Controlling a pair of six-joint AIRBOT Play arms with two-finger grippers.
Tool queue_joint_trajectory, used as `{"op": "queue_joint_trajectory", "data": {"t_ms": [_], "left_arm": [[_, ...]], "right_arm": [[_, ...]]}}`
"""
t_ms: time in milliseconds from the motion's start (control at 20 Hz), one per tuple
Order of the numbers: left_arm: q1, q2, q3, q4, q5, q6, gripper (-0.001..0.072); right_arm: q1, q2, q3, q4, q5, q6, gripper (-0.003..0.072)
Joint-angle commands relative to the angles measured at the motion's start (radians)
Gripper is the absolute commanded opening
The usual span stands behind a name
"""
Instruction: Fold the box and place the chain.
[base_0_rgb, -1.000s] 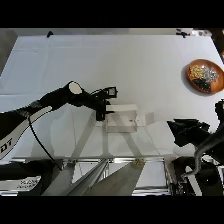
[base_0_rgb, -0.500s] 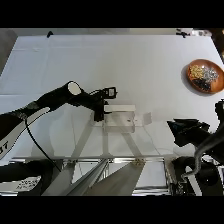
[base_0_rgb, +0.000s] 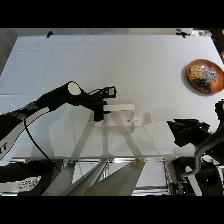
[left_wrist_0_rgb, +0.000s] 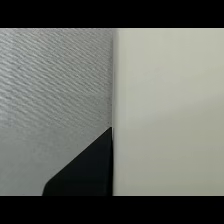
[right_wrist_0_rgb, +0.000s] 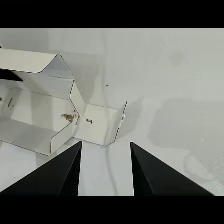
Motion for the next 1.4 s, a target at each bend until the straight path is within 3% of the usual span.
{"op": "queue_joint_trajectory", "data": {"t_ms": [0,700,750,850,900,1100,1350], "left_arm": [[-0.001,0.001,0.0,0.004,0.001,-0.01,0.0015],[-0.001,0.001,0.0,0.004,-0.008,-0.01,0.0016],[-0.001,0.001,0.0,0.004,-0.007,-0.01,0.0016],[-0.001,0.001,0.0,0.004,-0.007,-0.01,0.0016],[-0.001,0.001,0.0,0.004,-0.007,-0.01,0.0016],[-0.001,0.001,0.0,0.004,-0.007,-0.01,0.0016],[-0.001,0.001,0.0,0.004,-0.007,-0.01,0.0016]], "right_arm": [[0.001,0.001,0.0,0.0,0.0,0.0,0.0339],[0.001,0.001,0.0,0.003,0.0,-0.004,0.0337],[0.001,0.001,0.0,0.012,0.001,-0.038,0.0306],[0.001,0.001,0.0,0.043,0.001,-0.171,0.0077],[0.001,0.001,0.0,0.078,0.001,-0.251,0.001],[0.001,0.0,0.0,0.378,0.06,-0.7,0.0009],[0.001,-0.021,0.0,0.369,0.327,-1.177,0.0006]]}}
